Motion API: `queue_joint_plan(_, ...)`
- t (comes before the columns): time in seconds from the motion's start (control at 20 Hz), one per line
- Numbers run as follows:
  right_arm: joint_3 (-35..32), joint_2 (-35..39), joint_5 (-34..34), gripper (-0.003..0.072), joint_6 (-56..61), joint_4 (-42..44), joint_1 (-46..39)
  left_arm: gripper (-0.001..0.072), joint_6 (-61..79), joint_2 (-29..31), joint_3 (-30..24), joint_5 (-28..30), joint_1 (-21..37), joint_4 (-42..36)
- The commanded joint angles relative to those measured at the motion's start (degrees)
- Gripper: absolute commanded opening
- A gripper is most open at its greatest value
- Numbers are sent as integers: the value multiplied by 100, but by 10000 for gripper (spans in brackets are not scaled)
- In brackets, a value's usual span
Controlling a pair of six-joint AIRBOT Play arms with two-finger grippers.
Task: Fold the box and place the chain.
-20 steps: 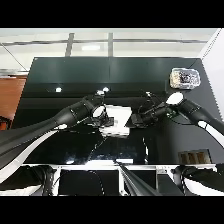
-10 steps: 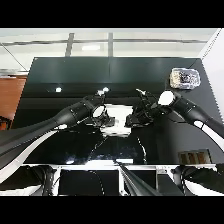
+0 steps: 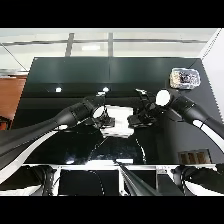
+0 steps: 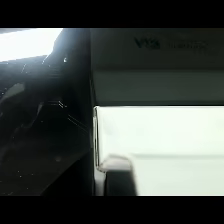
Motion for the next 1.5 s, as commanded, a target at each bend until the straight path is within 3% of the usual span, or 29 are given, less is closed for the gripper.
queue_joint_plan(0.0, 13, 2, -140, 401, 568, -597, 461, 26, -9, -4, 4, -7, 2, 4)
queue_joint_plan(0.4, 13, 2, -490, 401, 2450, -1676, 765, 27, -9, -4, 4, 50, 2, 4)
queue_joint_plan(0.75, 15, -4, -468, 400, 3189, -1788, 994, 27, -9, -4, 4, 87, 2, 20)
queue_joint_plan(1.15, 175, -160, -570, 369, 3357, -2009, 1167, 27, -9, -4, 4, 168, 2, 20)
queue_joint_plan(1.45, 645, -603, -61, 365, 3272, -2181, 1167, 27, -9, -4, 4, 168, 4, 20)
